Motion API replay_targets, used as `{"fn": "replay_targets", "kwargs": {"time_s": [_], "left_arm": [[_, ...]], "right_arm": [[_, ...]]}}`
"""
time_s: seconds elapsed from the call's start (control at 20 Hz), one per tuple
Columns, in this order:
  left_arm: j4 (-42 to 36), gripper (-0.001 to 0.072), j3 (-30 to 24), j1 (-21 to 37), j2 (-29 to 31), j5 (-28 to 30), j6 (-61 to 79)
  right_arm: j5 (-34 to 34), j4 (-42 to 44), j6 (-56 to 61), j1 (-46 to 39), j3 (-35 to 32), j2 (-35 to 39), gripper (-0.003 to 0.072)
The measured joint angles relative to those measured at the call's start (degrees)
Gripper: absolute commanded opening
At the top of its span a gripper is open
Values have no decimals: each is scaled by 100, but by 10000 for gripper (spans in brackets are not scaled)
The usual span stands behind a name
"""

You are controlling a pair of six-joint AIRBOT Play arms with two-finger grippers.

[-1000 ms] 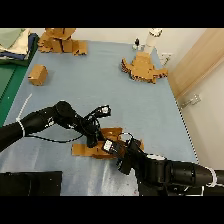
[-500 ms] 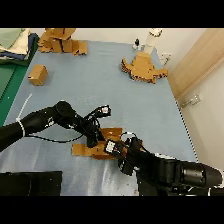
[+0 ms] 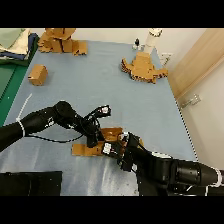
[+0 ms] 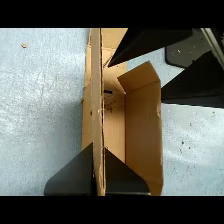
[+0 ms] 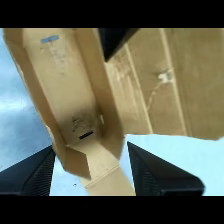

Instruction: Fold the box.

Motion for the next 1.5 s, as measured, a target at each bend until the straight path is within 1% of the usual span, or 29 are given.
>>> {"fn": "replay_targets", "kwargs": {"time_s": [0.15,0.3,0.5,0.65,0.75,0.9,1.15,1.5], "left_arm": [[-2,13,0,0,0,-2,0],[0,13,-2,0,0,-2,0],[-2,13,0,0,0,-2,0],[-2,13,0,0,0,7,0],[0,13,0,2,0,31,-2],[0,13,0,7,0,46,-2],[0,13,0,2,0,-13,-2],[0,13,-2,-4,-4,-44,0]], "right_arm": [[160,55,-120,-262,-2,59,716],[391,535,-632,-691,-31,85,716],[734,1788,-2076,-1473,-92,122,716],[1005,3099,-3657,-2240,-236,229,716],[1064,3936,-4677,-2741,-308,295,716],[1029,4680,-5598,-3230,-352,369,716],[815,5125,-6146,-3491,-389,411,716],[533,5163,-6304,-3545,-422,568,716]]}}
